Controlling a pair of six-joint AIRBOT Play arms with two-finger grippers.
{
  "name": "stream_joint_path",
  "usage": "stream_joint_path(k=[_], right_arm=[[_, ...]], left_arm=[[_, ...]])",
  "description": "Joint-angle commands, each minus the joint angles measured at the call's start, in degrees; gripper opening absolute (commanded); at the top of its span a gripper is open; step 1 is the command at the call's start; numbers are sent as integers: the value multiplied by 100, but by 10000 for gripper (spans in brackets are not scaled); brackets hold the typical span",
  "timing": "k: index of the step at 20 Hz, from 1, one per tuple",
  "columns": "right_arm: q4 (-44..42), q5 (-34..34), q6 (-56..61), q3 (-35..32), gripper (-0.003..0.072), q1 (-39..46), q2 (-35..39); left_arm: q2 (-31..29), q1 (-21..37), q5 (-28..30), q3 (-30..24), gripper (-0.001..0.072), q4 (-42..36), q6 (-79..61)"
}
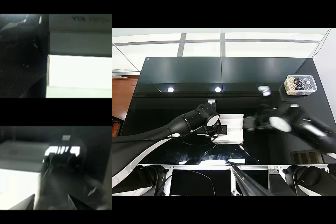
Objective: Fold the box and place the chain.
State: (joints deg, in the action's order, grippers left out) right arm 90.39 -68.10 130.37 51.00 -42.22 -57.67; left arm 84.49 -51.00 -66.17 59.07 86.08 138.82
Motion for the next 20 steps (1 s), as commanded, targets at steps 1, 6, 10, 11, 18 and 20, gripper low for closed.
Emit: stream_joint_path(k=[1, 6, 10, 11, 18, 20], right_arm=[[1871, -625, -474, 4, 478, 767, 1062], [3276, 981, -1086, -66, 494, 3174, 693], [1657, 2138, -1071, 507, 708, 4780, -686], [723, 2140, -1088, 892, 707, 5121, -1143], [-1705, 1858, 219, 2553, 696, 5862, -2857], [-1779, 1862, 229, 2671, 677, 5845, -3075]], left_arm=[[2, 0, -13, -2, 30, -2, 0], [4, 0, -9, -2, 30, -2, 0], [4, 2, 7, -2, 30, 0, 0], [4, 2, 7, -2, 30, 0, 0], [4, 2, 11, -2, 30, 0, 0], [4, 2, 4, -2, 30, 0, 0]])
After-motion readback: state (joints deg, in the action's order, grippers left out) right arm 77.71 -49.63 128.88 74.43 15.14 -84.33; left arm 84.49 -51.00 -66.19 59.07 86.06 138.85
